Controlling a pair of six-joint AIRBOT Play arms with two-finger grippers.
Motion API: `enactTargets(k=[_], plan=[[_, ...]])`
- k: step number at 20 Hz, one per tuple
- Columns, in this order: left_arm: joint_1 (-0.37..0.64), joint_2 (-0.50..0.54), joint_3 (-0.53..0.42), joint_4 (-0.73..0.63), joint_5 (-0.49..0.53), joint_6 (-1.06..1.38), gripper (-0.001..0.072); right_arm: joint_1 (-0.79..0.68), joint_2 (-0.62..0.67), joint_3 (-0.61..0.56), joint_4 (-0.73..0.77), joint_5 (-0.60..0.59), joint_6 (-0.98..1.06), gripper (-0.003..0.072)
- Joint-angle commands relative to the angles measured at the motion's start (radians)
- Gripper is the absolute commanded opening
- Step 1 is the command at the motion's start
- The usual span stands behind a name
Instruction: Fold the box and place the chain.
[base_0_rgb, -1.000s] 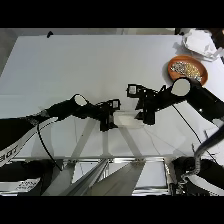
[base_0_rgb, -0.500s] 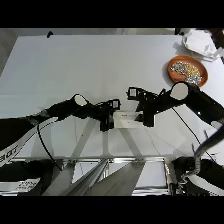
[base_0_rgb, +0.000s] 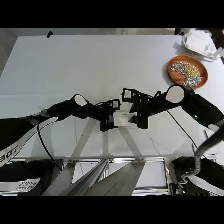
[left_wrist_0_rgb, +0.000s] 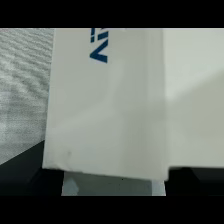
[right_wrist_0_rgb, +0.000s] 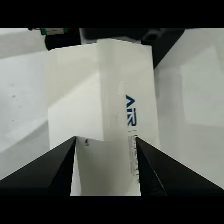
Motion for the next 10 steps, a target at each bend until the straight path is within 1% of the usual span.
enactTargets(k=[1,5,9,10], plan=[[-0.001,0.001,0.000,0.000,0.000,0.000,0.0410,0.011,0.000,-0.001,-0.060,-0.032,0.060,0.0397],[-0.001,0.001,0.000,0.000,0.000,0.000,0.0410,0.011,0.000,-0.001,-0.065,-0.032,0.060,0.0396],[-0.001,0.001,0.000,0.000,0.000,0.000,0.0410,0.011,0.000,-0.001,-0.073,-0.003,0.060,0.0394],[-0.001,0.001,0.000,0.000,0.000,0.000,0.0410,0.011,0.000,-0.001,-0.073,-0.004,0.060,0.0372]])
